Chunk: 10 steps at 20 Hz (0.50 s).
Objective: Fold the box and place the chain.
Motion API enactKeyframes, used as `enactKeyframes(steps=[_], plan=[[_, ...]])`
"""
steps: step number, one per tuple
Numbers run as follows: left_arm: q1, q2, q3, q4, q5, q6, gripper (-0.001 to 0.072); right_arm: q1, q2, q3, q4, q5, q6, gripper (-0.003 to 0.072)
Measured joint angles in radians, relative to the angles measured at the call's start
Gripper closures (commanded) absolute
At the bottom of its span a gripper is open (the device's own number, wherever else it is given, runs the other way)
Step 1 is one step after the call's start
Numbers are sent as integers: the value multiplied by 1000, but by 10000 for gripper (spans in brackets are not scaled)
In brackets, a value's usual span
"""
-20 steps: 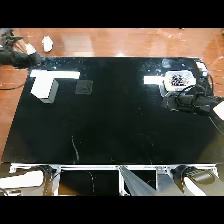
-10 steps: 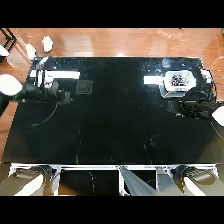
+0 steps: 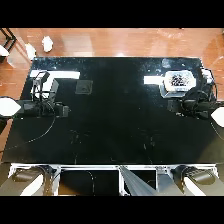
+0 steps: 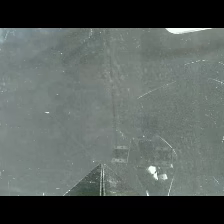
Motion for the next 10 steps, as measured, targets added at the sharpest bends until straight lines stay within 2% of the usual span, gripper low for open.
enactKeyframes(steps=[10], plan=[[0, 5, -6, -1, 2, 0, 693, 0, 0, 0, 0, -1, 0, 666]])
